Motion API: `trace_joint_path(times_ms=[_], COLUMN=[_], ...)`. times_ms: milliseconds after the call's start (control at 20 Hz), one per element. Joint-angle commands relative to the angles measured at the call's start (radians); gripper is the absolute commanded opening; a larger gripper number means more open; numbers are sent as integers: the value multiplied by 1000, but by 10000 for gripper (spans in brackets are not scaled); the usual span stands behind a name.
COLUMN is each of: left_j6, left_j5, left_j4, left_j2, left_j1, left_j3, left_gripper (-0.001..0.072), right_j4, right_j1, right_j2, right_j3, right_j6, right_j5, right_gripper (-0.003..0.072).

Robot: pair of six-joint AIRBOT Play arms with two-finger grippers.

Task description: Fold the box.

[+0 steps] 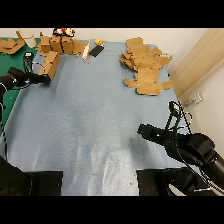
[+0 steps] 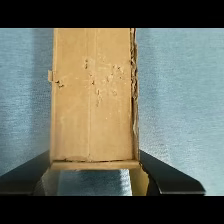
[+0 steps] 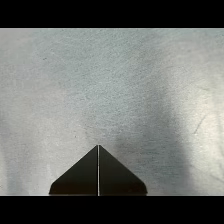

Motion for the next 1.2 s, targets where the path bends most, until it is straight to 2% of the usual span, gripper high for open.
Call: trace_joint_path(times_ms=[0,50,100,350,600,650,700,750,1050,1100,1150], left_j6=[-6,-6,-7,-8,-93,-105,-111,-111,-111,-111,-105], left_j5=[-21,-28,-34,-120,-203,-224,-243,-267,-484,-528,-570], left_j4=[1,4,5,42,80,80,80,81,153,153,153], left_j2=[-8,-7,-6,-4,24,27,27,27,81,97,113], left_j1=[1,2,2,7,59,67,74,78,85,85,85], left_j3=[14,14,14,17,17,18,20,24,25,26,26], left_gripper=[479,542,707,706,707,707,707,707,699,479,138], right_j4=[0,0,0,0,-5,-5,-5,-5,-11,-11,-11], right_j1=[0,0,0,0,0,0,0,0,0,0,0], right_j2=[0,0,0,0,0,0,0,0,0,-1,-11], right_j3=[1,1,1,1,1,1,1,1,1,1,1], right_j6=[1,1,1,1,1,1,1,1,1,1,1], right_j5=[0,0,0,-1,-1,-1,-1,-1,-1,0,0], right_gripper=[3,3,3,3,4,15,70,99,99,99,94])
